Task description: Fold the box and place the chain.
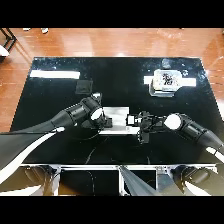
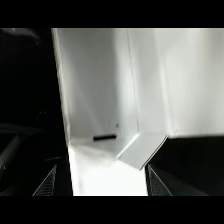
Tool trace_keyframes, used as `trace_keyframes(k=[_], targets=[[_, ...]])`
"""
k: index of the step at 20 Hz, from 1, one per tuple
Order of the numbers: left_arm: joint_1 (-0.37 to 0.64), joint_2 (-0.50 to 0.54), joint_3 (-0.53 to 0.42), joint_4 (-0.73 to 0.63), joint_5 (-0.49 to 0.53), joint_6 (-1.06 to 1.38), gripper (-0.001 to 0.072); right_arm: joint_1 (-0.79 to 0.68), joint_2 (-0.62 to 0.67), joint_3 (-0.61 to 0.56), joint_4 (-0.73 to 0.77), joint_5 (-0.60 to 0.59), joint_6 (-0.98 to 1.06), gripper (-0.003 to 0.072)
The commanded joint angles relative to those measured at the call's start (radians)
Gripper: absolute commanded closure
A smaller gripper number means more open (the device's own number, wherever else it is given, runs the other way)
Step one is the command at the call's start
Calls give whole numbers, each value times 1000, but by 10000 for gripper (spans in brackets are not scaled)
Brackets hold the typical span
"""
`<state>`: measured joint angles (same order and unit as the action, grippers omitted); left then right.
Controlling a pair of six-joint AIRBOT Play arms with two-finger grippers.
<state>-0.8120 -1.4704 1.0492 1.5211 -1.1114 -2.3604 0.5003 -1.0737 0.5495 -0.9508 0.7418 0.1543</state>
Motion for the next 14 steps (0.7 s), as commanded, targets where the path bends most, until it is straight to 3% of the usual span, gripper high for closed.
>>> trace_keyframes(k=[1, 8, 9, 11, 13, 14], targets=[[18, -3, 0, -18, -2, 33, 693, 1, 1, 1, -16, -21, -35, -15], [18, -18, 0, -19, -13, 66, 693, 2, -73, 1, 164, -77, -243, -11], [18, -18, 0, -19, -13, 69, 693, 2, -76, 1, 180, -81, -250, 117], [18, -18, 0, -18, -12, 69, 693, 2, -78, 1, 200, -84, -253, 204], [18, -18, 0, -14, -12, 69, 693, 7, -78, 1, 199, -84, -251, 377], [18, -18, 0, -14, -12, 69, 693, 11, -78, 1, 200, -84, -251, 392]])
